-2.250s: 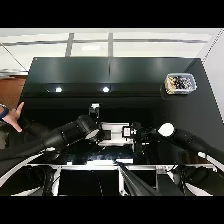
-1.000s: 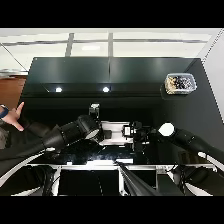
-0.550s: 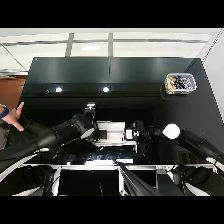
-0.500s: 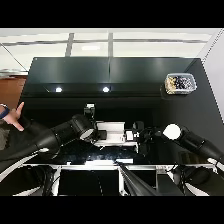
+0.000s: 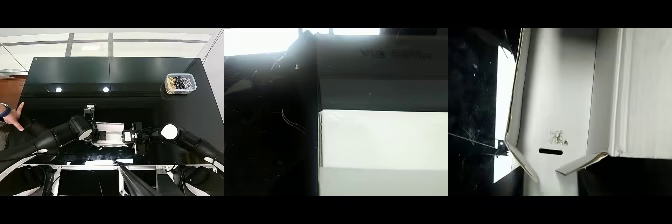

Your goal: Fold the box and place the chain.

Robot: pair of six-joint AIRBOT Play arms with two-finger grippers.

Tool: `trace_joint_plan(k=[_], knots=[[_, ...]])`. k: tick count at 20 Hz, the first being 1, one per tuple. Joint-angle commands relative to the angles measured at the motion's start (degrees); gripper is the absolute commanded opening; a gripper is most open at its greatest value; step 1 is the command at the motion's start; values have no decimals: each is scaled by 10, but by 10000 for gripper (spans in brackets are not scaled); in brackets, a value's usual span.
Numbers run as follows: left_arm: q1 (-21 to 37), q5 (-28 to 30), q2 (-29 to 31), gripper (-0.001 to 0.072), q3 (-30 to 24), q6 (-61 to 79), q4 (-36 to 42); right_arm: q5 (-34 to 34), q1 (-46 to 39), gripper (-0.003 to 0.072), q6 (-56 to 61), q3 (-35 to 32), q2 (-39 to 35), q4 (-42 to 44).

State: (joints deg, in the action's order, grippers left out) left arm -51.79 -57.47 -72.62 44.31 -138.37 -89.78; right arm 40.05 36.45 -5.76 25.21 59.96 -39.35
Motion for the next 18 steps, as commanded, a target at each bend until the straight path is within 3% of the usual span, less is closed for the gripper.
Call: trace_joint_plan(k=[1, 2, 3, 10, 15, 16, 17, 18], knots=[[0, 2, 0, 30, -1, 2, 1, -14, 18, 328, 14, 1, 9, 23], [0, 2, 0, 30, -1, 2, 1, -20, 22, 217, 31, 1, 9, 23], [0, 2, 0, 30, -1, 2, 1, -25, 26, 202, 42, 1, 9, 23], [0, 2, 0, 30, -1, 2, 5, -98, 56, 201, 71, 1, 18, 78], [0, 2, -1, 30, -1, 2, 5, -112, 77, 202, 71, 1, 42, 91], [0, 2, 0, 30, -1, 2, 5, -113, 77, 214, 71, 1, 42, 91], [0, 2, -1, 30, -1, 2, 5, -115, 77, 392, 71, 1, 42, 91], [0, 2, 0, 30, -1, 2, 5, -121, 77, 440, 71, 1, 42, 91]])
